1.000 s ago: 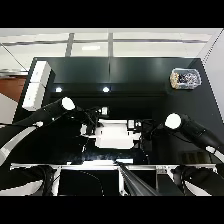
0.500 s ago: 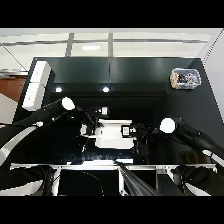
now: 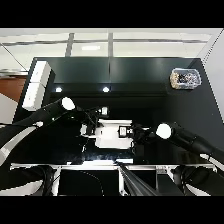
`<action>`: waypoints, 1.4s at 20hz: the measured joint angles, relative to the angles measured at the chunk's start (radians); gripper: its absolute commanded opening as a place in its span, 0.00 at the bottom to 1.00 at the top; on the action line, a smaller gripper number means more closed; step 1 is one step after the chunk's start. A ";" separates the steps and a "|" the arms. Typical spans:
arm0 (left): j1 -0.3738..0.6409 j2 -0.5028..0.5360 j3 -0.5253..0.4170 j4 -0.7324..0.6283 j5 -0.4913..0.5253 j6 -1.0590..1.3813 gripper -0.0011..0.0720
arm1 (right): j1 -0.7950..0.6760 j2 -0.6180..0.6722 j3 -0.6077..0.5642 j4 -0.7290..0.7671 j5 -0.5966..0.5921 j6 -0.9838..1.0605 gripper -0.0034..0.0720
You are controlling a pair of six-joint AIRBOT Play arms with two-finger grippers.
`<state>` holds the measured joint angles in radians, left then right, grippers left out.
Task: Fold the box and place the chain.
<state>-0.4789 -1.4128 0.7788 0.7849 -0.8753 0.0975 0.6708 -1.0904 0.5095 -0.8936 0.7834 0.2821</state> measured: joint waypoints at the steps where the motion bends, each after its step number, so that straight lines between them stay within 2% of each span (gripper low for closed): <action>1: 0.000 0.000 0.000 0.000 0.000 0.000 0.06 | -0.003 0.008 0.000 -0.001 -0.009 0.010 0.98; 13: 0.000 0.000 0.000 0.000 0.000 0.000 0.05 | -0.130 0.148 0.007 -0.006 -0.052 0.060 0.98; 22: 0.000 0.000 0.000 -0.003 0.000 0.000 0.05 | -0.142 0.157 0.007 0.000 -0.098 -0.008 0.98; 28: 0.000 0.000 0.000 -0.004 0.000 0.000 0.05 | -0.143 0.105 0.007 0.066 -0.094 -0.086 0.98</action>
<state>-0.4789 -1.4128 0.7784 0.7811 -0.8757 0.0975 0.5278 -0.9852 0.5163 -0.8272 0.6895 0.1959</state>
